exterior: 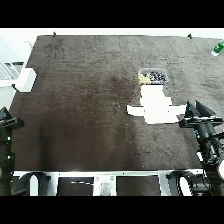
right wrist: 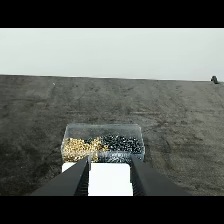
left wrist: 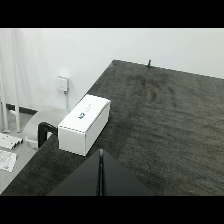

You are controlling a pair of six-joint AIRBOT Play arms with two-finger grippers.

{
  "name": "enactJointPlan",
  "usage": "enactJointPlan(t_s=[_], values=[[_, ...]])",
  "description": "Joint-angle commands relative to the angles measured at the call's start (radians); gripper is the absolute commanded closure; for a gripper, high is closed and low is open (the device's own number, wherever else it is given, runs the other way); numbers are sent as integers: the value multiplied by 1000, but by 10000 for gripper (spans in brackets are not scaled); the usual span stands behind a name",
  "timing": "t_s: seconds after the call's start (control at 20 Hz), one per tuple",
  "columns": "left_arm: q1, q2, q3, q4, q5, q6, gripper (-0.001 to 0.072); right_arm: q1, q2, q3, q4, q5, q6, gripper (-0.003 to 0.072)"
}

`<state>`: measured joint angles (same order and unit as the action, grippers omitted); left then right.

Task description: Fold the box and place the chain.

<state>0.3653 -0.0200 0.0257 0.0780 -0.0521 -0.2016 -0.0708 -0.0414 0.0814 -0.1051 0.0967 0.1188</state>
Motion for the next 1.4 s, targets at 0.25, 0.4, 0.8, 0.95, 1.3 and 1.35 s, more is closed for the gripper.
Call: enactJointPlan(t_s=[0.25, 0.4, 0.8, 0.95, 1.3, 1.35], values=[[1, -1, 0, 0, 0, 0, 692, 0, 0, 6, 0, -1, 3, 357], [1, -1, 0, 0, 0, 0, 691, 0, -32, 69, 1, -64, 45, 279], [1, -1, 0, 0, 0, 0, 692, -267, -772, 467, -17, 246, 189, 276], [1, -1, 0, 0, 0, 0, 691, -507, -1043, 682, -286, 708, 474, 262], [1, -1, 0, 0, 0, 0, 691, -727, -1355, 1111, -679, 1123, 706, 173], [1, -1, 0, 0, 0, 0, 692, -727, -1404, 1167, -734, 1160, 720, 173]])
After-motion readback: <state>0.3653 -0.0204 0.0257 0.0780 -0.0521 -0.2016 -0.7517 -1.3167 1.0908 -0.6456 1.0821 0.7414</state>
